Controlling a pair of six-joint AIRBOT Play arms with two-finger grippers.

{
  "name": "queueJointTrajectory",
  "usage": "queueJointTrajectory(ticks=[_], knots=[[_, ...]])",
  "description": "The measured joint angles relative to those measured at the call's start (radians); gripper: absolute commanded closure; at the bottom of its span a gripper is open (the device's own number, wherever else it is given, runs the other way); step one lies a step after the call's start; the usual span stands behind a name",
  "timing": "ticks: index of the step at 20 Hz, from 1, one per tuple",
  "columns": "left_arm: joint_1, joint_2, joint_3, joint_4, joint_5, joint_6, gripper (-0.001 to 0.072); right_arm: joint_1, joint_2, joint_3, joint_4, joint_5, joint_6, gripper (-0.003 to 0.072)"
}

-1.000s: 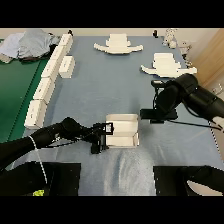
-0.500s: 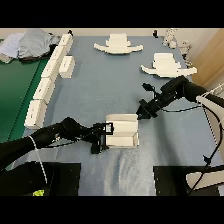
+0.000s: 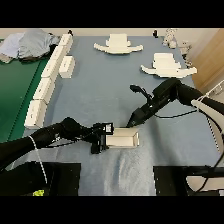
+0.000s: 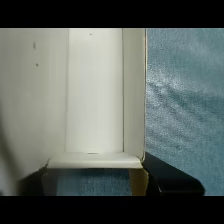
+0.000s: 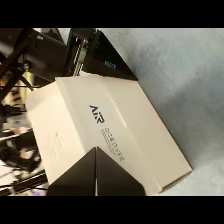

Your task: Fold the box.

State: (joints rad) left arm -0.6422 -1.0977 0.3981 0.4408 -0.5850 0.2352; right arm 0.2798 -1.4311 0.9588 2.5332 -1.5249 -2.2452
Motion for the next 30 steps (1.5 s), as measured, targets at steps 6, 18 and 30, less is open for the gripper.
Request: queueJointTrajectory(ticks=[6, 18, 30], knots=[[0.000, 0.000, 0.000, 0.000, 0.000, 0.000, 0.0281, 0.198, 0.222, -0.183, -0.135, 0.306, -0.077, 0.0684], [0.000, 0.000, 0.000, 0.000, 0.000, 0.000, 0.0281, 0.481, 0.565, -0.380, -0.318, 0.721, -0.261, 0.0652], [0.000, 0.000, 0.000, 0.000, 0.000, 0.000, 0.0281, 0.602, 0.582, -0.492, -0.452, 0.964, -0.589, 0.0219]])
